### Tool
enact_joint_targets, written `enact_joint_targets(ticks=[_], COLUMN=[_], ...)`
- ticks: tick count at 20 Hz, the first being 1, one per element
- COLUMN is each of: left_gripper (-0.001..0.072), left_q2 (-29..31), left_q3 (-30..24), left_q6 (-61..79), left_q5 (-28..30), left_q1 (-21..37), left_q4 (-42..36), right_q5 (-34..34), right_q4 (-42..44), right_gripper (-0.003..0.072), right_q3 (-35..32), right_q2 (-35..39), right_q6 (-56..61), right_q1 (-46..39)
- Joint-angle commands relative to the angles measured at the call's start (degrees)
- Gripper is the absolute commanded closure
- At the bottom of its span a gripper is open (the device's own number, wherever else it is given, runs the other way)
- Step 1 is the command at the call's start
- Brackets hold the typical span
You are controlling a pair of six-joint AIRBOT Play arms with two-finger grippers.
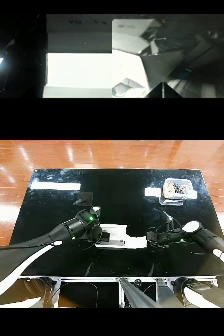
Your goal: Fold the box and place the chain.
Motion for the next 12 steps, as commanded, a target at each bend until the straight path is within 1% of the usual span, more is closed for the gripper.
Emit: enact_joint_targets(ticks=[1, 5, 12], left_gripper=[0.0686, 0.0686, 0.0686], left_q2=[0.0, 0.0, 0.0], left_q3=[0.0, 0.0, 0.0], left_q6=[0.0, 0.0, 0.0], left_q5=[0.0, -0.1, -0.9], left_q1=[0.0, 0.0, 0.0], left_q4=[0.0, 0.0, -0.2], right_q5=[-6.1, -7.7, -2.3], right_q4=[5.9, 7.8, 8.4], right_gripper=[0.0655, 0.0655, 0.0655], right_q3=[0.0, 1.7, 9.4], right_q2=[-2.3, -3.0, -3.0], right_q6=[0.7, 0.7, 0.6], right_q1=[6.7, 10.2, 11.6])
